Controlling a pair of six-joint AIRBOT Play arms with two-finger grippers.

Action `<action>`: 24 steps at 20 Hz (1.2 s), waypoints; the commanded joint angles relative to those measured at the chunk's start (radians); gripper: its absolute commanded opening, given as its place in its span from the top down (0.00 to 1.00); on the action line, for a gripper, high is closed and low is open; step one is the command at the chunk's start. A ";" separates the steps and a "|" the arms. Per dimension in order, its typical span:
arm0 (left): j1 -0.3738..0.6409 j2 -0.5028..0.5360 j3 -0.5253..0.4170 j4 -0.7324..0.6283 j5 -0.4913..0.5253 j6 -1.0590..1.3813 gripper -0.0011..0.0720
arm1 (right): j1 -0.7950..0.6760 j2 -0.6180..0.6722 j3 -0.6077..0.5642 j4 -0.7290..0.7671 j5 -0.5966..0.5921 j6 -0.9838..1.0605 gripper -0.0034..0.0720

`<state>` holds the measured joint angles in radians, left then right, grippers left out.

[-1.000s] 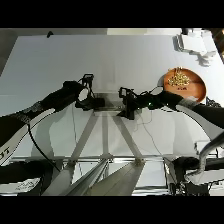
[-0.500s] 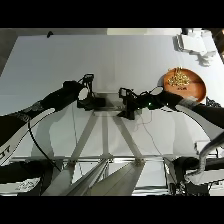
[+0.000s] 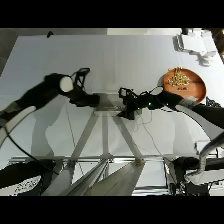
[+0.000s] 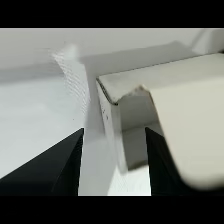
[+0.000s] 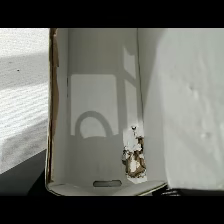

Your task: Fold the box and place the chain.

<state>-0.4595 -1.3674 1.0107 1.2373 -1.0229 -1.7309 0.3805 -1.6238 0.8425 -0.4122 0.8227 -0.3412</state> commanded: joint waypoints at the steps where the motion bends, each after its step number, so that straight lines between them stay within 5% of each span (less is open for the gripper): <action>1: 0.127 0.077 0.000 -0.174 -0.070 0.293 0.38 | 0.000 0.000 0.000 0.001 0.000 0.000 0.42; 8: 0.340 0.006 -0.029 -0.244 -0.168 1.219 0.37 | 0.000 0.000 0.000 0.001 0.000 0.001 0.42; 10: 0.349 -0.048 -0.045 -0.320 -0.196 1.467 0.13 | 0.000 0.000 0.000 0.001 0.000 0.000 0.42; 13: 0.341 -0.102 -0.054 -0.426 -0.193 1.785 0.09 | 0.000 0.000 0.000 0.001 0.000 0.000 0.42; 17: 0.341 -0.146 -0.056 -0.590 -0.246 2.016 0.09 | 0.000 0.000 0.000 0.001 0.000 0.000 0.42; 24: 0.341 -0.256 -0.058 -0.619 -0.237 2.188 0.03 | 0.000 0.000 0.000 0.001 0.000 0.000 0.42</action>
